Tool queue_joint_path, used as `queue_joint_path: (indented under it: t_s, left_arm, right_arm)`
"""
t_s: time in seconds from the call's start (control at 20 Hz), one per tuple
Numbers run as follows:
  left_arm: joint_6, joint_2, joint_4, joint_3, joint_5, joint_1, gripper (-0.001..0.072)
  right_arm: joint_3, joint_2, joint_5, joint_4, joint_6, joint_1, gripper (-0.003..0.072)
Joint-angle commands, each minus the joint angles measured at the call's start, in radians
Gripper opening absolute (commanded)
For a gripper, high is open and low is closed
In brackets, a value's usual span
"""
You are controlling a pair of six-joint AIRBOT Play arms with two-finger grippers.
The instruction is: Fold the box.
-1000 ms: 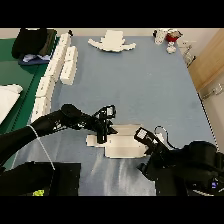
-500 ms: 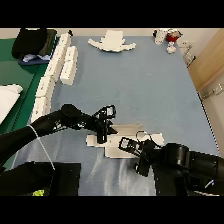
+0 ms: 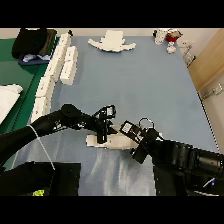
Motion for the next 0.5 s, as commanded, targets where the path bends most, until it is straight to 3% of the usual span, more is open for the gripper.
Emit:
queue_joint_path:
  t_s: [0.0, 0.3, 0.45]
  left_arm:
    - [0.001, 0.0, 0.0, 0.0, -0.001, 0.0, 0.0014]
    - [0.001, 0.0, 0.0, 0.0, -0.001, 0.0, 0.0014]
    - [0.001, 0.0, 0.0, 0.0, -0.001, 0.0, 0.0014]
  right_arm:
    - [0.01, 0.016, -0.059, -0.033, 0.033, 0.0, 0.067]
    - [0.008, 0.019, -0.077, -0.045, 0.032, 0.0, 0.067]
    - [0.005, 0.02, -0.053, -0.003, -0.068, -0.031, 0.0671]
